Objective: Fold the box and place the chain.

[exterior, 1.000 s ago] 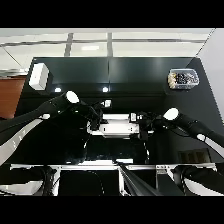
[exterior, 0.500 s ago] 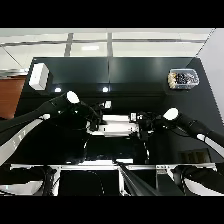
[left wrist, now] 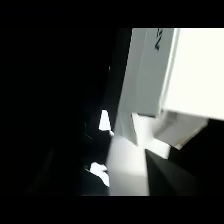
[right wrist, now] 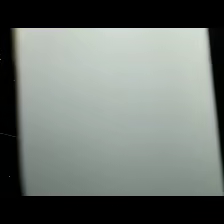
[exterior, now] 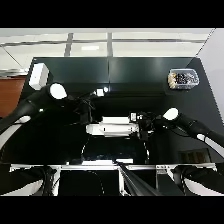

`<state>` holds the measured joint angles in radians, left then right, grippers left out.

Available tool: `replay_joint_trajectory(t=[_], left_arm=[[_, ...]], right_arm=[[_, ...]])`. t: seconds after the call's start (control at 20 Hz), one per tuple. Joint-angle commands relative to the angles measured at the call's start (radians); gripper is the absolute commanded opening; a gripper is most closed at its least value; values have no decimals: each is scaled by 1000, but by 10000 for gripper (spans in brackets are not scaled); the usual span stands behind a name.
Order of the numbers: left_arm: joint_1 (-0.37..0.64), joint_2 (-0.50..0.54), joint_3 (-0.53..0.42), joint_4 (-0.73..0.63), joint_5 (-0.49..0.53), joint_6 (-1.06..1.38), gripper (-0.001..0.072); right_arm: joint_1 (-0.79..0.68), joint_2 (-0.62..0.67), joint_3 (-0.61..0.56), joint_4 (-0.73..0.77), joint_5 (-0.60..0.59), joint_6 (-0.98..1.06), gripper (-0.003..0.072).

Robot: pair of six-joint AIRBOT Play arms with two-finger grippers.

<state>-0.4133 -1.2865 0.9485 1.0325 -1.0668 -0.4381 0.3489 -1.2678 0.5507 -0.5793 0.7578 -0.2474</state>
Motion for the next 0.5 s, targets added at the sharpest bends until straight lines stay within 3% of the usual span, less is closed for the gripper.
replay_joint_trajectory(t=[0.0, 0.05, 0.15, 0.25, 0.35, 0.45], left_arm=[[17, 69, 0, 63, -209, -330, 103], [16, 60, -15, -11, -254, -332, 24], [1, 42, -81, -272, -212, -296, 23], [-29, 39, -145, -486, -33, -158, 23], [-39, 39, -163, -541, 229, -142, 23], [-42, 37, -163, -561, 414, -142, 22]], right_arm=[[0, 0, 0, -2, 2, 0, 128], [0, 0, 0, -2, 2, 0, 128], [0, 0, 0, -2, 4, 0, 127], [0, 0, 0, -2, 4, 1, 127], [0, 0, 0, -2, 4, 2, 128], [0, 0, 0, -2, 4, 2, 128]])
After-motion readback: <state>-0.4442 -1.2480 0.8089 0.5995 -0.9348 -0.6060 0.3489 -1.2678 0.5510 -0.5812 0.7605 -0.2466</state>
